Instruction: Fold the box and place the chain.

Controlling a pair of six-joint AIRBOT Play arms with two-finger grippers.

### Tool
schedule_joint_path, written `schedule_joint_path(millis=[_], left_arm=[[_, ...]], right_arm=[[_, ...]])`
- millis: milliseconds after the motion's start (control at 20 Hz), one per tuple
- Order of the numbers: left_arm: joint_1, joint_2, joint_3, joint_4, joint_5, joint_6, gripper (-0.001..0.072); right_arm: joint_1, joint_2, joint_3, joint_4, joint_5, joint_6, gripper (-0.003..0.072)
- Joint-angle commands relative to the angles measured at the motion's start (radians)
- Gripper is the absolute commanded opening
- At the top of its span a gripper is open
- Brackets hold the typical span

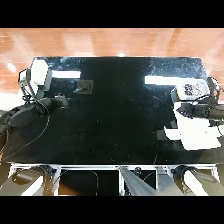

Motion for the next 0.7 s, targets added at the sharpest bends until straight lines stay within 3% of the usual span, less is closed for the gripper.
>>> schedule_joint_path(millis=[0, 50, 100, 150, 300, 650], left_arm=[[-0.001, -0.013, 0.001, -0.01, 0.005, 0.003, 0.061], [-0.001, -0.022, 0.001, -0.024, 0.017, 0.003, 0.061], [-0.001, -0.032, 0.001, -0.032, 0.026, 0.003, 0.061], [-0.001, -0.044, 0.001, -0.034, 0.034, 0.003, 0.061], [-0.001, -0.08, 0.001, -0.033, 0.034, 0.003, 0.061], [-0.001, -0.12, 0.001, -0.034, 0.034, 0.003, 0.0609]], right_arm=[[0.0, -0.001, 0.0, 0.014, -0.001, 0.006, 0.0024], [0.0, -0.001, 0.0, 0.018, -0.008, 0.007, 0.0277], [0.0, -0.001, 0.0, 0.019, -0.014, 0.024, 0.0665], [-0.001, -0.001, 0.0, 0.022, -0.019, 0.046, 0.071], [-0.048, -0.001, 0.012, 0.021, -0.01, 0.045, 0.071], [-0.486, -0.016, 0.117, 0.049, 0.053, -0.057, 0.071]])
